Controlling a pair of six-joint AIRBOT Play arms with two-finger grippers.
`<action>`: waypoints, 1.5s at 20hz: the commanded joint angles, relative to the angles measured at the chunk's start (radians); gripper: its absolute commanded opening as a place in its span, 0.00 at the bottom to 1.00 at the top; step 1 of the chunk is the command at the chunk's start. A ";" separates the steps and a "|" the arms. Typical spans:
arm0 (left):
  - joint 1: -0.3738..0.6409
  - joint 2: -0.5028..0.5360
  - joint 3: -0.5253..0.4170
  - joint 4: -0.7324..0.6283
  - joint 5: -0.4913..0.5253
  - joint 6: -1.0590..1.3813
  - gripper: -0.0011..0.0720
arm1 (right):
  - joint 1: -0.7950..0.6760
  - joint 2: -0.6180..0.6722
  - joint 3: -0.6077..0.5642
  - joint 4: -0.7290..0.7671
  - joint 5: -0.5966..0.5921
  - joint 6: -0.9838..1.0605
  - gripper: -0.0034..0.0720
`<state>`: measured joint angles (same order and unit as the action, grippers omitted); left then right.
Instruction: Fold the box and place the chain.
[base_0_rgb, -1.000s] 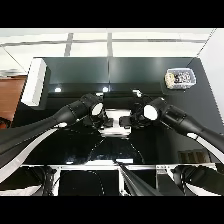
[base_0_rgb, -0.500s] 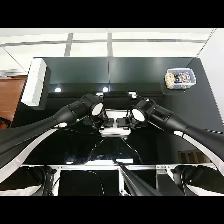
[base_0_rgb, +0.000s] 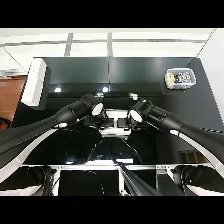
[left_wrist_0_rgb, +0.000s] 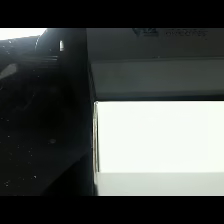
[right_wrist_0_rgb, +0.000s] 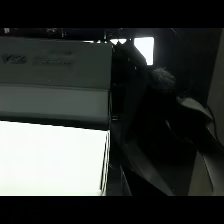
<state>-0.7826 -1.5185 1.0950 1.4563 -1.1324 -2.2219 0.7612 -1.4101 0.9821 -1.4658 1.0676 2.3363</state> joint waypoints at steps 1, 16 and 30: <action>0.000 0.000 0.001 0.001 -0.001 0.000 0.05 | 0.002 -0.002 0.001 -0.003 0.010 0.032 0.33; 0.000 0.000 0.001 0.001 -0.002 0.000 0.05 | 0.018 -0.001 0.000 0.021 -0.060 0.016 0.06; 0.000 0.000 0.001 0.001 -0.002 -0.001 0.05 | -0.009 0.362 0.001 -0.156 -0.053 -0.217 0.55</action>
<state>-0.7826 -1.5185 1.0950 1.4570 -1.1332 -2.2230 0.7708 -1.1961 0.9817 -1.5288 1.0393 2.1700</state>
